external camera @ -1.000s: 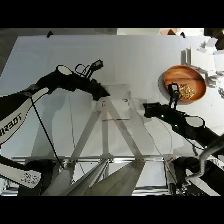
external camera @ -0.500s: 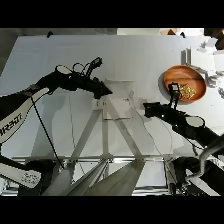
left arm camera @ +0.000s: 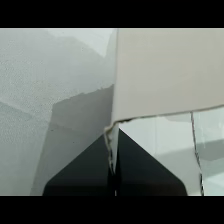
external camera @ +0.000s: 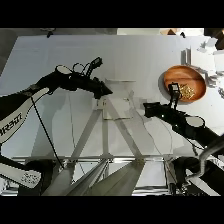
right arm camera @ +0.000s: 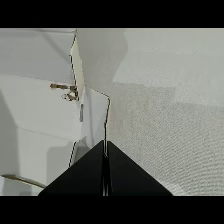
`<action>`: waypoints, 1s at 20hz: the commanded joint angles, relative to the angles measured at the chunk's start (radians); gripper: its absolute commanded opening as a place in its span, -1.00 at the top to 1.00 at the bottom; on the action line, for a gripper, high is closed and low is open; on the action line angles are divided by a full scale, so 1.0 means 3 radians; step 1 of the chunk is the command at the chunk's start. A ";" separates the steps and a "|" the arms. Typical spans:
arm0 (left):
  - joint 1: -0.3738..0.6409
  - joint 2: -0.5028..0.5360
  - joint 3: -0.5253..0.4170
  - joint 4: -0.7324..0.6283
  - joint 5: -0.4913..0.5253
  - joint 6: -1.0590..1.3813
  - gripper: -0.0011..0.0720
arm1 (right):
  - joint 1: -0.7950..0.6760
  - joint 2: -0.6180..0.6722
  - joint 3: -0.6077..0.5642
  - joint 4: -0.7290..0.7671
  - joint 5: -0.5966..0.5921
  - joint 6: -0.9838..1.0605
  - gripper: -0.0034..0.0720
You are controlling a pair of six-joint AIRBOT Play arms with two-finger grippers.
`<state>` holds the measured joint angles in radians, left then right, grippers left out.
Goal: Fold the box and place the chain.
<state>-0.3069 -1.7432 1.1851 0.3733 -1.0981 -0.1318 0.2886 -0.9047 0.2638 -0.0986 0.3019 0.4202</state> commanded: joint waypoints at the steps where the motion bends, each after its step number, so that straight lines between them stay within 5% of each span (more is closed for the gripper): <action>1: -0.0001 -0.0003 0.0001 0.0006 0.0006 0.0000 0.94 | 0.0004 0.0003 -0.0001 0.0005 0.0000 0.0001 0.88; 4: -0.0001 -0.0003 0.0001 0.0006 0.0008 0.0003 0.95 | 0.0004 0.0003 -0.0001 0.0006 -0.0019 0.0005 0.81; 6: 0.0003 0.0011 0.0001 0.0006 0.0009 0.0025 0.95 | 0.0004 0.0011 0.0008 0.0008 0.0116 0.0005 -0.08; 7: 0.0013 0.0037 0.0001 0.0009 0.0006 0.0169 0.95 | 0.0003 0.0028 0.0015 0.0022 0.0169 0.0005 -0.24; 13: 0.0188 0.0618 0.0001 0.0131 -0.0238 0.0721 0.95 | 0.0003 0.0538 0.0056 0.0017 0.0262 0.0004 -0.24; 17: 0.0207 0.0860 -0.0013 0.1470 -0.1002 0.0725 0.97 | 0.0003 0.1071 0.0056 -0.0004 0.0195 0.0003 -0.24; 20: 0.0188 0.0853 -0.0224 0.1198 -0.0916 0.0755 0.97 | 0.0003 0.1375 0.0056 -0.0028 0.0066 0.0001 -0.24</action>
